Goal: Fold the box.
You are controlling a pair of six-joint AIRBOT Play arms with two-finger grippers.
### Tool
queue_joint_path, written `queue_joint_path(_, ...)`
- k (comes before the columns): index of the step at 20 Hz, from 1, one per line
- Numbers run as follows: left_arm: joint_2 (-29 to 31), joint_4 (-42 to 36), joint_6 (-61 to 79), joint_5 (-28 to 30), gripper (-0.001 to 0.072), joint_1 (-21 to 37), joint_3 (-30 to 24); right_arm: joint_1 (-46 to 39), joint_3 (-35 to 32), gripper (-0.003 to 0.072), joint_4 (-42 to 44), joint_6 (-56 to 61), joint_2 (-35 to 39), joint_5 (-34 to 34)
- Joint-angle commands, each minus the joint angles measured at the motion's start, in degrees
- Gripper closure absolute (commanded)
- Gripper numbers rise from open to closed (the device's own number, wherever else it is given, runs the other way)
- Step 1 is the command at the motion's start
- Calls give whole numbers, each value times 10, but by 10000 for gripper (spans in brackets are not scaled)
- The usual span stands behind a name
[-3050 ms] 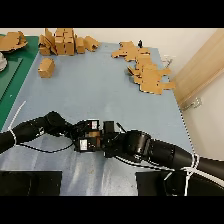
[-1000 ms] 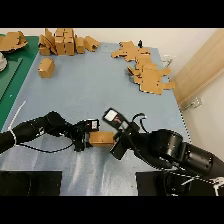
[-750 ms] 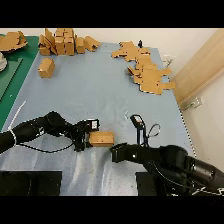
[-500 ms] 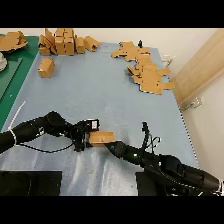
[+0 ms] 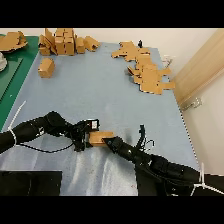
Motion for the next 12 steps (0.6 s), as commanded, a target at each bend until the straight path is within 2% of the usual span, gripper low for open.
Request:
queue_joint_path(1,0,0,0,0,182,0,0,0,7,684,-35,22,-34,14)
queue_joint_path(12,0,0,0,0,182,0,0,0,1,684,-41,0,-34,-5)
